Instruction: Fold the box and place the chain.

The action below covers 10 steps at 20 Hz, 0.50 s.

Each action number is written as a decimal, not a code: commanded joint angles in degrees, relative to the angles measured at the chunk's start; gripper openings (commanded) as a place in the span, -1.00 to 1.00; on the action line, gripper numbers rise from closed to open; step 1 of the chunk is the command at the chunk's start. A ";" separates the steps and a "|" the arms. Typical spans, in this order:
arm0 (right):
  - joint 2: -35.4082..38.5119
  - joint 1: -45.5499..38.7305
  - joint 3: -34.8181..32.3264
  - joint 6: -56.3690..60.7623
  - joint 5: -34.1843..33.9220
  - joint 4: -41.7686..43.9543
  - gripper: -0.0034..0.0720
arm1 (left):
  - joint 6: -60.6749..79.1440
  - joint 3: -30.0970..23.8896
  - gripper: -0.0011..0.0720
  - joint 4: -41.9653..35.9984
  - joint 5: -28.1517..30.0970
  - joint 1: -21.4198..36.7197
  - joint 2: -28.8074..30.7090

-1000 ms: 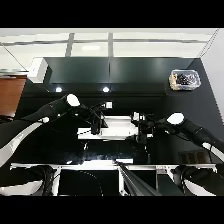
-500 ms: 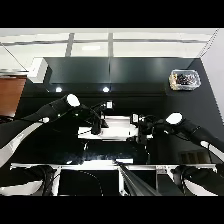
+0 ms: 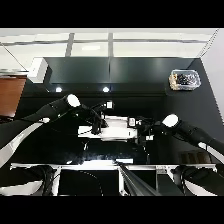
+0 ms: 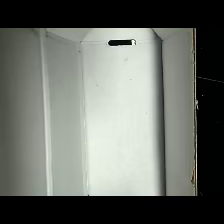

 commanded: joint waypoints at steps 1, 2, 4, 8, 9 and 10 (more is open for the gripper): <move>-0.02 0.24 0.00 1.46 -1.77 -0.79 0.98 | -0.02 0.04 -0.90 0.07 0.07 0.04 -0.02; -0.02 0.24 0.00 1.62 -1.77 -1.07 0.98 | -0.02 0.04 -0.90 0.09 0.07 0.04 -0.02; -0.13 0.24 0.02 1.88 -1.79 -1.64 0.98 | -0.02 0.04 -0.90 0.11 0.09 0.04 -0.02; -0.13 0.24 0.02 1.86 -1.81 -1.64 0.98 | -0.02 0.04 -0.90 0.26 0.07 0.04 -0.02; -0.13 0.24 0.02 1.86 -1.81 -1.64 0.98 | -0.02 0.04 -0.90 0.26 0.07 0.04 -0.02; -0.13 0.24 0.02 1.86 -1.81 -1.64 0.98 | -0.02 0.04 -0.90 0.26 0.07 0.04 -0.02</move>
